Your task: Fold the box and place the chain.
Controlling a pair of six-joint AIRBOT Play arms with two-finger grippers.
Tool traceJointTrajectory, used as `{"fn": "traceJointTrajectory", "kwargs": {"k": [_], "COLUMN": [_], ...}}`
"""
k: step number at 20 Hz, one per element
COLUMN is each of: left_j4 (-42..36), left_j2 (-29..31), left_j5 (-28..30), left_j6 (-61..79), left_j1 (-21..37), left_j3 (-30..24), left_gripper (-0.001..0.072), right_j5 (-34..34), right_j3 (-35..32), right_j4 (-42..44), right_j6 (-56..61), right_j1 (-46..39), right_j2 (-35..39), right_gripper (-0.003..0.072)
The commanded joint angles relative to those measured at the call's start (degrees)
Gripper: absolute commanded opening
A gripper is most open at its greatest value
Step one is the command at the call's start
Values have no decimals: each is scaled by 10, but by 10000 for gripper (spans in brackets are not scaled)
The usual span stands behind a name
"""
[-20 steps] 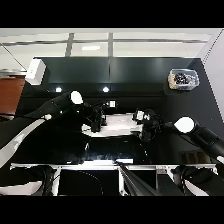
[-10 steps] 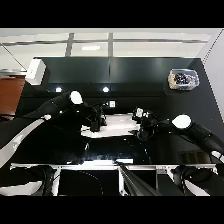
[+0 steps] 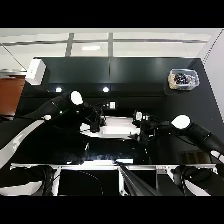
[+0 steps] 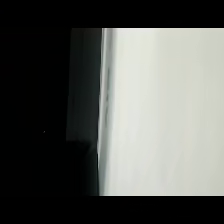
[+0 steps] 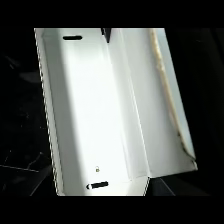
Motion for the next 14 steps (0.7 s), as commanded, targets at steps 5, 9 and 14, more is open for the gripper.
{"fn": "traceJointTrajectory", "kwargs": {"k": [5,9,14], "left_j4": [0,0,0], "left_j2": [0,0,0], "left_j5": [2,2,2], "left_j6": [-2,-2,-2], "left_j1": [-4,-4,-4], "left_j3": [0,0,0], "left_gripper": [27,27,27], "right_j5": [8,4,-8], "right_j3": [-1,-1,-1], "right_j4": [-19,-17,-12], "right_j6": [-56,-77,-82], "right_j1": [1,1,10], "right_j2": [-28,-35,-37], "right_gripper": [720,720,720]}}
